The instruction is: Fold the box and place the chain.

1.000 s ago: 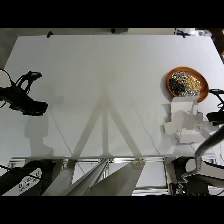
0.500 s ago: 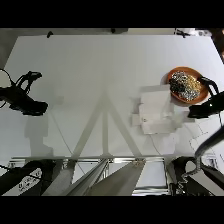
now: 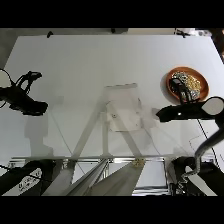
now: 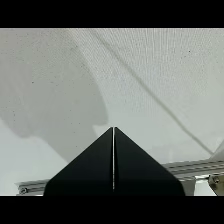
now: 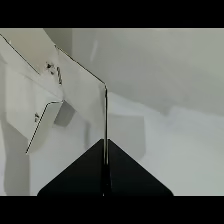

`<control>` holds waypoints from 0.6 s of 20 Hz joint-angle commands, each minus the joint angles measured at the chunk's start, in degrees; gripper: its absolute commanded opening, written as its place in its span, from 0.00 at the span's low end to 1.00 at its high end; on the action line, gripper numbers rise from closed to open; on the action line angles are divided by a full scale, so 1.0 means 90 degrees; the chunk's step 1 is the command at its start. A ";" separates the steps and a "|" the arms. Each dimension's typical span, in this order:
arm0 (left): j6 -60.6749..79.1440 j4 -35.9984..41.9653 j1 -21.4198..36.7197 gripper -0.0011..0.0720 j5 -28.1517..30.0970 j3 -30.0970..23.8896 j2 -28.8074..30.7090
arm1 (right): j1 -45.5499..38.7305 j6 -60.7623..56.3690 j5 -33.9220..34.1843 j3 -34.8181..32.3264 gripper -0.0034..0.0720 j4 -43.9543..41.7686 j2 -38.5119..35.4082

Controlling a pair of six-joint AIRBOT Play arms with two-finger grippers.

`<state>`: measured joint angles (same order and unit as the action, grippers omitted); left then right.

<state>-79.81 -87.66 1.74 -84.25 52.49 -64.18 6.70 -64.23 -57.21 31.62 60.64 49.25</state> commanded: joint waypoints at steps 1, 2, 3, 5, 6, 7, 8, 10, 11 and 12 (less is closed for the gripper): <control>-0.0010 0.0044 0.0005 0.03 0.0236 -0.0002 0.0002 | 0.0950 -0.0294 0.0976 -0.0175 0.06 -0.0151 0.0155; -0.0017 0.0187 0.0005 0.03 0.0379 -0.0002 0.0002 | 0.1086 -0.0350 0.1037 -0.0175 0.06 -0.0151 0.0267; 0.0063 0.0398 0.0005 0.03 0.0520 -0.0002 0.0002 | 0.1209 -0.0362 0.1081 -0.0175 0.06 -0.0148 0.0401; 0.0126 0.0716 0.0005 0.03 0.0697 -0.0002 0.0002 | 0.1372 -0.0362 0.1154 -0.0175 0.06 -0.0153 0.0622; 0.0223 0.0814 0.0005 0.03 0.0704 -0.0002 0.0002 | 0.1430 -0.0362 0.1175 -0.0175 0.06 -0.0153 0.0712; 0.0255 0.0901 0.0005 0.03 0.0719 -0.0002 0.0002 | 0.1481 -0.0362 0.1192 -0.0175 0.06 -0.0153 0.0792; 0.0301 0.1022 0.0005 0.03 0.0729 -0.0002 0.0002 | 0.1518 -0.0362 0.1207 -0.0175 0.06 -0.0158 0.0852; 0.0901 0.1498 0.0005 0.03 0.0792 -0.0012 -0.0005 | 0.1564 -0.0362 0.1302 -0.0175 0.06 -0.0163 0.0923; 0.1409 0.1911 0.0005 0.03 0.0835 -0.0036 -0.0005 | 0.1562 -0.0362 0.1350 -0.0175 0.06 -0.0170 0.0925; 0.1928 0.2416 0.0005 0.04 0.0894 -0.0080 -0.0005 | 0.1564 -0.0362 0.1399 -0.0175 0.06 -0.0172 0.0925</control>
